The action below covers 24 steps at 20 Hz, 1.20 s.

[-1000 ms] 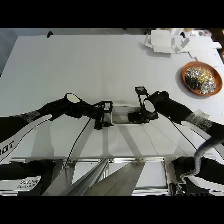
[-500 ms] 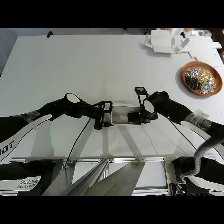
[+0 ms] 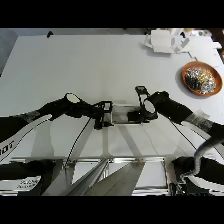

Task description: Fold the box and place the chain.

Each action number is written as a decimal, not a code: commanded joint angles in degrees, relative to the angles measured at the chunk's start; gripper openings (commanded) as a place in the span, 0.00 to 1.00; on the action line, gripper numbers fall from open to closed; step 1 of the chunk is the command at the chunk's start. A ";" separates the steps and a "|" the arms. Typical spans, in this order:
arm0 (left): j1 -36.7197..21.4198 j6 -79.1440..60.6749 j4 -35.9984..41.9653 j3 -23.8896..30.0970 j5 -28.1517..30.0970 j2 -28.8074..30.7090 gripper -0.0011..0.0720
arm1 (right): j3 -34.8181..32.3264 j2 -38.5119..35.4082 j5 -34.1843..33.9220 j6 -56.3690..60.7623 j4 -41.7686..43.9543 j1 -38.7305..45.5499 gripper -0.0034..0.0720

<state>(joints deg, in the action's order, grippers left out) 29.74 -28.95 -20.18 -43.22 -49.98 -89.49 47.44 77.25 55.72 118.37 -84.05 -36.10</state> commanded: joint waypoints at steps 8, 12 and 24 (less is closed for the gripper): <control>0.00 0.04 0.02 0.00 0.02 0.04 0.25 | 0.02 -1.38 -0.33 2.93 -3.21 0.04 0.14; 0.00 0.04 0.02 0.00 0.02 0.04 0.25 | -0.02 -0.04 0.92 2.91 -3.13 0.02 0.07; 0.00 0.04 0.00 0.00 0.04 0.04 0.25 | -0.02 1.40 -0.83 2.89 -2.45 -0.02 0.18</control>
